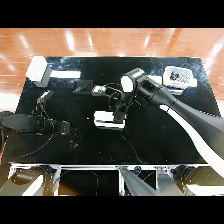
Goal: Fold the box and place the chain.
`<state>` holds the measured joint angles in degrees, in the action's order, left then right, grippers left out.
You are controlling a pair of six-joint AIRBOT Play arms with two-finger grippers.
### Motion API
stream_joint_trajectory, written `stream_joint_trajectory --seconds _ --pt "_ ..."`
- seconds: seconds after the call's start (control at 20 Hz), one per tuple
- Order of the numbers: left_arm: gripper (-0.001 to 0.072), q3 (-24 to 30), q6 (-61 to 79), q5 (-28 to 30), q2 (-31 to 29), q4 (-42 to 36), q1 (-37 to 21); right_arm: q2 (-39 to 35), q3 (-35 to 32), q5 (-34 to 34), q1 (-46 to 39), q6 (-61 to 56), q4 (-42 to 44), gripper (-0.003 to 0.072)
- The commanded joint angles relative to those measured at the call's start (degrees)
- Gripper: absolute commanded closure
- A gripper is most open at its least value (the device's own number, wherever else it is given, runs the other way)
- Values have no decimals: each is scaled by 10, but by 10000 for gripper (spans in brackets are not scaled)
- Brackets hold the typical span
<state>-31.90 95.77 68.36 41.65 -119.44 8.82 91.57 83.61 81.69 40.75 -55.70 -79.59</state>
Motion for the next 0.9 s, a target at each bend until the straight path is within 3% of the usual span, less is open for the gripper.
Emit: stream_joint_trajectory --seconds 0.0,0.85 --pt "200 0 0 0 0 0 0 0 0 2 1 0 0 418" --pt "200 0 0 1 0 0 0 3 0 15 1 0 17 417"
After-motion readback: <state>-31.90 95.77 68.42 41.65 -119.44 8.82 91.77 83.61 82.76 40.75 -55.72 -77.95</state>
